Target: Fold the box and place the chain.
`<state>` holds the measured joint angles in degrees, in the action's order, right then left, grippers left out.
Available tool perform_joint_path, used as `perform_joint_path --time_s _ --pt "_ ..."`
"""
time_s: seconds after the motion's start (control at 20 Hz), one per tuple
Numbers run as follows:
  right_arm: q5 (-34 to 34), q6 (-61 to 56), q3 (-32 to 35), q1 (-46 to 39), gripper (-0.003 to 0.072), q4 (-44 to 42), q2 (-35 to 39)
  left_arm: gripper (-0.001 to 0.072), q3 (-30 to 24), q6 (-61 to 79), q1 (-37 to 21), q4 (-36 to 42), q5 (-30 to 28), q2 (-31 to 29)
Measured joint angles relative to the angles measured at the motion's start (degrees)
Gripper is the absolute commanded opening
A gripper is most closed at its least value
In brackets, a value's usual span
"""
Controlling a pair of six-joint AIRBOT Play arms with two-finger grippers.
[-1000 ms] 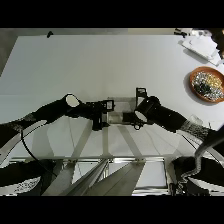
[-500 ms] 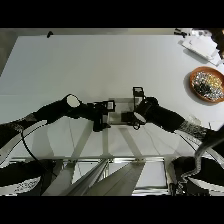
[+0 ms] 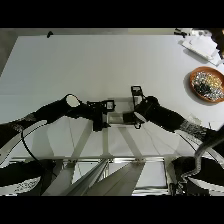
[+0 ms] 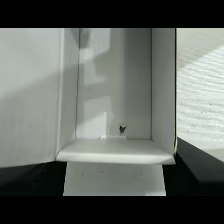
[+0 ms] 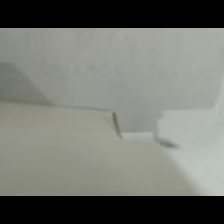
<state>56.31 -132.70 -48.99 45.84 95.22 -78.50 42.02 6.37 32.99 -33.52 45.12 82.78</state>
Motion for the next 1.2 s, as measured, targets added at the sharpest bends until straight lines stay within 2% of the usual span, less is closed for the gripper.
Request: perform_joint_path --time_s 0.05,0.45,0.8,1.2 --pt "0.50 0.74 0.00 0.00 0.0612 0.33 0.02 0.0453 0.00 0.00 0.00 -0.02 0.15 0.00" --pt "3.30 3.15 0.00 -0.04 0.0612 2.34 1.42 0.0453 0.00 -0.42 0.00 0.07 0.15 0.00" --pt "2.89 5.84 0.00 -0.02 0.0612 3.63 4.42 0.0453 0.00 -0.46 0.00 0.09 0.11 0.00" --pt "3.78 10.25 0.02 -0.02 0.0610 3.85 10.84 0.0453 0.00 -0.44 0.00 0.07 0.11 0.00"
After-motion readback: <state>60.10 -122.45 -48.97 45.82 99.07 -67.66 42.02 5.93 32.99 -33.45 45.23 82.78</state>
